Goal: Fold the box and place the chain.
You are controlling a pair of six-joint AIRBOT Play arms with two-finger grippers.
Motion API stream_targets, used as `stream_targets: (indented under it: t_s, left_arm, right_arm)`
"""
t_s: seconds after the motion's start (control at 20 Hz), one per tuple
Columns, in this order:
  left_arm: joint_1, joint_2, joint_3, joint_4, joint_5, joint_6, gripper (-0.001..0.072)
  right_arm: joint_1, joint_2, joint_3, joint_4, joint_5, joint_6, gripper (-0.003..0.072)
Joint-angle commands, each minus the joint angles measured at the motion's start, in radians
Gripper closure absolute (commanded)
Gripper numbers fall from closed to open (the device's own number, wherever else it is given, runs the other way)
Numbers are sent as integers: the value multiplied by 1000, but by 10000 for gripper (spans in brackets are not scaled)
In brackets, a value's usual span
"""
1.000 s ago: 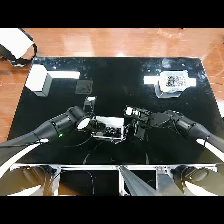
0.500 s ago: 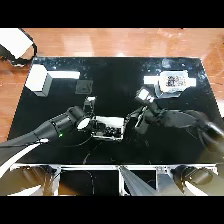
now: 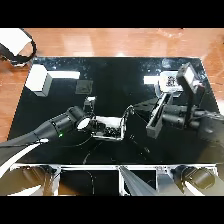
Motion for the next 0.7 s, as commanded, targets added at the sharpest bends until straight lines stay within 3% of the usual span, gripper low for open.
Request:
stream_targets:
  t_s: [0.0,0.2,0.45,0.65]
  left_arm:
    - [1,0,0,0,0,1,688]
    - [1,0,0,0,0,1,688]
    - [1,0,0,0,1,1,688]
    - [1,0,0,0,1,0,688]
  right_arm:
    - [31,15,55,39,-23,23,665]
    - [85,13,55,50,21,30,665]
    - [180,-66,55,117,221,38,665]
    - [196,-138,53,65,133,47,664]
